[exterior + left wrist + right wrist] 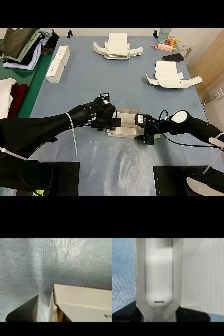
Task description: Fold the box.
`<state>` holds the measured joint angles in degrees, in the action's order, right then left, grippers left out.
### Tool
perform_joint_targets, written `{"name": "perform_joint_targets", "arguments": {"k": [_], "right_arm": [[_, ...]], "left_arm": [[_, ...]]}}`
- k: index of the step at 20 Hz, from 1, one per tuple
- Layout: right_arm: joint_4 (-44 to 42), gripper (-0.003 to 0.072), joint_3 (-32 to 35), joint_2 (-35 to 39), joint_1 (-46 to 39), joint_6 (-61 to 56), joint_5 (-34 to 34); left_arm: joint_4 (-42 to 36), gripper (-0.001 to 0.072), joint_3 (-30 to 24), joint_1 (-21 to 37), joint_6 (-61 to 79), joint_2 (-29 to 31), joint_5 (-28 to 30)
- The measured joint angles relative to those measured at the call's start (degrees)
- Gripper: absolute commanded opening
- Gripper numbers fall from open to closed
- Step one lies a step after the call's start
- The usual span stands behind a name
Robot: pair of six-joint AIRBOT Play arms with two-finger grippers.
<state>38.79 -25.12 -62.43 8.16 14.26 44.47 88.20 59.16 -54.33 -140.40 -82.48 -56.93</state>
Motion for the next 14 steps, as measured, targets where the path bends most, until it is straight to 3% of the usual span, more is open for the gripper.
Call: {"name": "perform_joint_targets", "arguments": {"k": [2, 3, 4, 11, 12, 13, 14], "right_arm": [[-0.1, 0.0459, 0.0, 0.0, 0.0, 0.0, 0.0], [-0.1, 0.0459, 0.0, 0.0, 0.0, 0.0, 0.0], [-0.1, 0.0459, 0.0, 0.0, 0.0, 0.0, 0.0], [-0.1, 0.0458, 0.0, 0.0, 0.0, 0.1, -0.2], [-0.1, 0.0459, 0.0, 0.0, 0.0, 0.0, -0.1], [0.0, 0.0459, 0.0, 0.0, 0.0, -0.3, 0.0], [0.0, 0.0459, 0.0, 0.0, 0.0, -0.3, 0.1]], "left_arm": [[0.3, 0.0285, 0.0, -0.1, -0.2, 0.0, 0.0], [0.5, 0.0193, 0.0, -0.2, -0.5, 0.0, 0.0], [0.9, 0.0016, 0.0, -0.5, -1.0, 0.0, 0.2], [6.1, 0.0019, 0.0, -3.3, -5.1, 0.0, 0.4], [6.4, 0.0139, 0.0, -3.5, -5.5, 0.0, 0.4], [7.0, 0.0346, 0.0, -3.6, -6.1, 0.0, 0.3], [7.8, 0.0374, 0.0, -3.6, -6.3, 0.0, 0.0]]}}
